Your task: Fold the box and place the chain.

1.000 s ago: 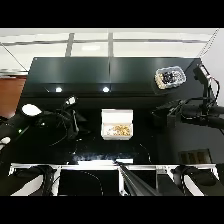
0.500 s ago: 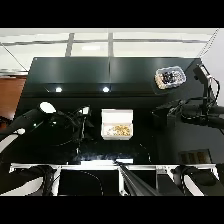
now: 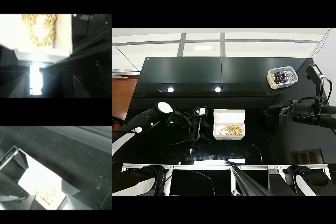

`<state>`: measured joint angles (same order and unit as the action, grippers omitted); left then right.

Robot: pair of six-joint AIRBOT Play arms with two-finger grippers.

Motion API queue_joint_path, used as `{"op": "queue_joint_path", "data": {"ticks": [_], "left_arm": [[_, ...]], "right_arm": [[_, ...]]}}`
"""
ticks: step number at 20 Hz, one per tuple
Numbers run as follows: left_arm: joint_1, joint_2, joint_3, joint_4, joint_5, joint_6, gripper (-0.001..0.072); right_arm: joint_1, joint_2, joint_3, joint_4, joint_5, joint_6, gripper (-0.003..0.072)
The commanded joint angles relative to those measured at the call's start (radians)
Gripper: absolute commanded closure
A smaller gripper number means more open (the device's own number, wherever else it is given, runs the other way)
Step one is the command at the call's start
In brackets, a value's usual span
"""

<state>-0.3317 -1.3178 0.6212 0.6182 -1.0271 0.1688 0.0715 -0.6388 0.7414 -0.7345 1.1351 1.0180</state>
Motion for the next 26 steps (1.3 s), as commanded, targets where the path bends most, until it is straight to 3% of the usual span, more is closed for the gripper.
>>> {"op": "queue_joint_path", "data": {"ticks": [1, 26], "left_arm": [[-0.037, -0.004, 0.023, -0.006, 0.069, -0.019, 0.0005], [-0.053, -0.071, 0.082, -0.051, 0.063, 0.030, 0.0004]], "right_arm": [[0.001, 0.000, 0.000, 0.000, -0.006, 0.000, 0.0235], [0.001, 0.000, 0.000, 0.000, -0.006, 0.000, 0.0235]]}}
